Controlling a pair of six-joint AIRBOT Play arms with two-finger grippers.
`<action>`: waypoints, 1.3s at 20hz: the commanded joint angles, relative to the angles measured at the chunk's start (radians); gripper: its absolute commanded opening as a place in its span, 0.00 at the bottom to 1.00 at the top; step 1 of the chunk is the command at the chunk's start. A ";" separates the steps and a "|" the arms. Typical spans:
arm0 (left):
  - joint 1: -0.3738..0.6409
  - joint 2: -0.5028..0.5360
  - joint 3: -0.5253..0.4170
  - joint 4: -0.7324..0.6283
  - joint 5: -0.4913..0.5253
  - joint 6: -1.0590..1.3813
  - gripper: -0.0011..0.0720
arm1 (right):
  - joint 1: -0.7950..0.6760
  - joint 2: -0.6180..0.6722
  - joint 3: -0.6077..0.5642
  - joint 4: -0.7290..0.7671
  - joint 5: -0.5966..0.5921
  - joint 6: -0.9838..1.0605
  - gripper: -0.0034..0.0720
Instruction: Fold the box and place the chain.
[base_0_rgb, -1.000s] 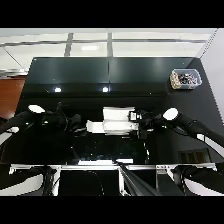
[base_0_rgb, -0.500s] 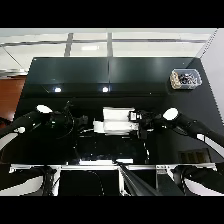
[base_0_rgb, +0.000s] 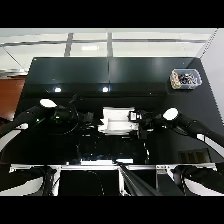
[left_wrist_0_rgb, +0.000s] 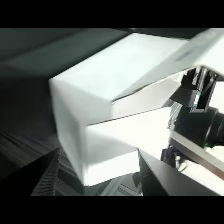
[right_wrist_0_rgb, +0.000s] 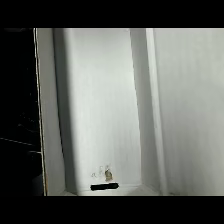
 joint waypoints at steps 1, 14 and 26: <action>-0.073 0.000 0.053 0.080 0.042 -0.071 0.72 | 0.000 0.000 0.001 0.000 0.000 0.000 0.37; -0.250 0.000 0.221 0.428 0.088 -0.561 0.69 | 0.000 0.000 0.001 0.000 0.000 0.000 0.37; -0.344 -0.001 0.224 0.590 0.182 -0.731 0.57 | 0.000 0.000 0.001 0.000 0.000 0.000 0.37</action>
